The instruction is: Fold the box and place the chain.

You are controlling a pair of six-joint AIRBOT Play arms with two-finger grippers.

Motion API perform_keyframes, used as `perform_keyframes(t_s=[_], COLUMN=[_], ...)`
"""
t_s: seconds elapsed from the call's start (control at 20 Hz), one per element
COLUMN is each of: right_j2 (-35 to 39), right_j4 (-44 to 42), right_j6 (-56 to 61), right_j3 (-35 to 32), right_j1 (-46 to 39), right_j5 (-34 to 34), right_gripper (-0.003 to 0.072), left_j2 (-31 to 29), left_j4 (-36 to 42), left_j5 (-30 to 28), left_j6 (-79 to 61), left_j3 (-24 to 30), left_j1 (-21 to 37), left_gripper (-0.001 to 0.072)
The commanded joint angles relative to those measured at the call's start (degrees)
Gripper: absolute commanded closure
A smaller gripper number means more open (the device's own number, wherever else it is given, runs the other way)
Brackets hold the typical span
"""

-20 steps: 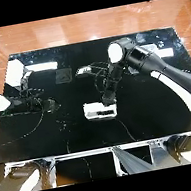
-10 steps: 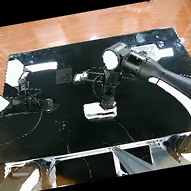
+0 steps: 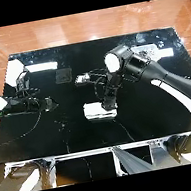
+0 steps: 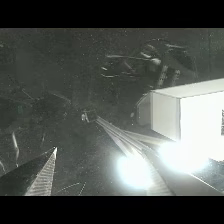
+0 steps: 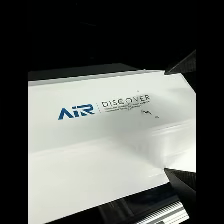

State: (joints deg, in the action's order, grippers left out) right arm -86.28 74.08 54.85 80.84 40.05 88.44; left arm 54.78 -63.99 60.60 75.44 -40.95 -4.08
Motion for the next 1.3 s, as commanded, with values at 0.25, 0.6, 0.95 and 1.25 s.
perform_keyframes(t_s=[0.25, 0.6, 0.95, 1.25], right_j2=[-0.09, -0.11, 0.24, 2.21], right_j4=[2.71, 6.56, 6.51, 6.38], right_j6=[-0.02, 2.16, 4.07, 6.29], right_j3=[-1.18, -1.38, -1.38, -1.4], right_j1=[1.75, 4.13, 4.11, 5.55], right_j5=[-2.64, -6.1, -3.63, -1.64], right_gripper=[-0.001, -0.001, -0.001, -0.001], left_j2=[0.0, 0.0, 0.0, 0.0], left_j4=[-0.02, -0.02, -0.02, 0.0], left_j5=[-0.11, -0.13, -0.24, -0.11], left_j6=[0.04, 0.04, 0.04, 0.04], left_j3=[-0.04, -0.04, -0.04, -0.04], left_j1=[0.07, 0.07, 0.07, 0.07], left_gripper=[0.007, 0.0071, 0.007, 0.0071])
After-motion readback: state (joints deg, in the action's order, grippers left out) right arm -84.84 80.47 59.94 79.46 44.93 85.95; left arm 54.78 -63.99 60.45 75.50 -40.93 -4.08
